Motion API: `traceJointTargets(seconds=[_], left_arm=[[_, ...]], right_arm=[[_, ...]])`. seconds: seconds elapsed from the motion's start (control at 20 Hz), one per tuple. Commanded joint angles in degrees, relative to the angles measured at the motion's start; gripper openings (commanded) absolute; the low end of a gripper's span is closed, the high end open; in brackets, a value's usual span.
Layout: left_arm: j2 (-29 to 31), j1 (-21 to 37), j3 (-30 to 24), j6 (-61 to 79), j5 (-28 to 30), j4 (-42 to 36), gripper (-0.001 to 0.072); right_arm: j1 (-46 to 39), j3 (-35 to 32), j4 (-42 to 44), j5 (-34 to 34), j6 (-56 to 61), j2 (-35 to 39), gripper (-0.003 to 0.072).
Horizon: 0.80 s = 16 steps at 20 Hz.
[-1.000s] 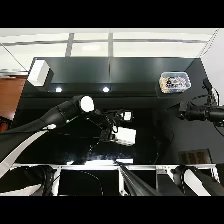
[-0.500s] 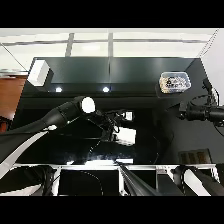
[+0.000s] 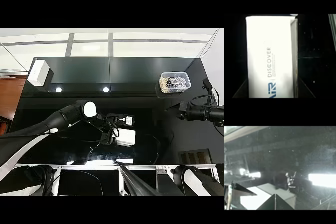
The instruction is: Fold the box and place the chain.
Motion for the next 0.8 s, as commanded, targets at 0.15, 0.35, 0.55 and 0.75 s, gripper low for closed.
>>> traceJointTargets(seconds=[0.15, 0.35, 0.55, 0.75], left_arm=[[-1.29, -5.86, -2.12, -4.63, 13.33, -0.72, 0.0708], [-2.97, -6.36, -2.12, -6.01, 12.02, -0.57, 0.0623], [-1.81, -2.60, -1.64, -8.26, 7.34, 0.74, 0.0256], [4.26, 6.54, -1.66, -20.98, 0.26, 10.82, 0.0256]], right_arm=[[0.02, 0.02, 0.02, -0.17, 0.15, 0.04, 0.0013], [0.02, 0.02, 0.02, 0.26, 0.15, 0.04, 0.0013], [0.02, 0.02, 0.04, 0.48, 0.15, 0.04, 0.0013], [0.02, 0.02, 0.07, 1.44, 0.13, 0.04, 0.0013]])
